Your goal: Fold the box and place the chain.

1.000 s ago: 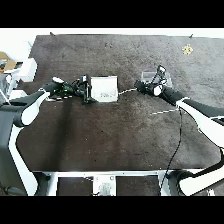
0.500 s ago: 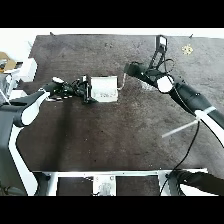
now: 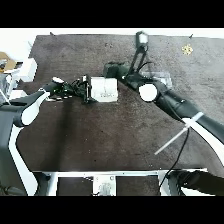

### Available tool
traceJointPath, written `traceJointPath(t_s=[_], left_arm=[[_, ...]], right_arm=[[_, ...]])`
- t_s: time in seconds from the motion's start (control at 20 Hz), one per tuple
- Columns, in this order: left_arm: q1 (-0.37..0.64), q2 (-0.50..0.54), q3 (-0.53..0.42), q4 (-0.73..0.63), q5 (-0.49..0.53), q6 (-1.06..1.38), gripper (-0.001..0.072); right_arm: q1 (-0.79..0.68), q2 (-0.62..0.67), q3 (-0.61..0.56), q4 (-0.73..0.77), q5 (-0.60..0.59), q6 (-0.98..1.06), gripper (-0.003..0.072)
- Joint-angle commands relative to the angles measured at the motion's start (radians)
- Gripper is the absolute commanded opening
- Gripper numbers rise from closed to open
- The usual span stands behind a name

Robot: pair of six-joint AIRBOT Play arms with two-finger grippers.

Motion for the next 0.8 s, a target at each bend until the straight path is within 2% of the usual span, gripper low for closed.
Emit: traceJointPath(t_s=[0.0, 0.1, 0.15, 0.2, 0.25, 0.55, 0.65, 0.75], left_arm=[[0.000, 0.001, 0.000, 0.000, 0.000, 0.000, 0.0344], [0.000, 0.001, 0.000, 0.000, 0.000, 0.000, 0.0344], [0.000, 0.001, 0.000, 0.000, 0.000, 0.000, 0.0344], [0.000, 0.001, 0.000, 0.000, 0.000, 0.000, 0.0345], [0.000, 0.001, 0.000, 0.000, 0.000, 0.000, 0.0344], [0.000, 0.001, 0.000, 0.000, 0.000, 0.000, 0.0344], [0.000, 0.001, 0.000, 0.000, 0.000, 0.000, 0.0344], [0.000, 0.001, 0.000, 0.000, 0.001, 0.000, 0.0344]], right_arm=[[0.013, -0.118, 0.004, 0.000, 0.118, 0.022, 0.0000], [0.013, -0.169, 0.004, 0.003, 0.146, 0.024, 0.0001], [0.010, -0.173, 0.004, -0.004, 0.158, 0.021, 0.0109], [0.004, -0.167, 0.004, -0.025, 0.167, 0.017, 0.0293], [-0.010, -0.151, 0.004, -0.060, 0.180, 0.017, 0.0322], [-0.238, -0.032, -0.003, -0.193, 0.398, 0.024, 0.0322], [-0.343, -0.042, -0.045, -0.200, 0.411, 0.027, 0.0322], [-0.436, -0.088, -0.099, -0.197, 0.361, 0.090, 0.0323]])
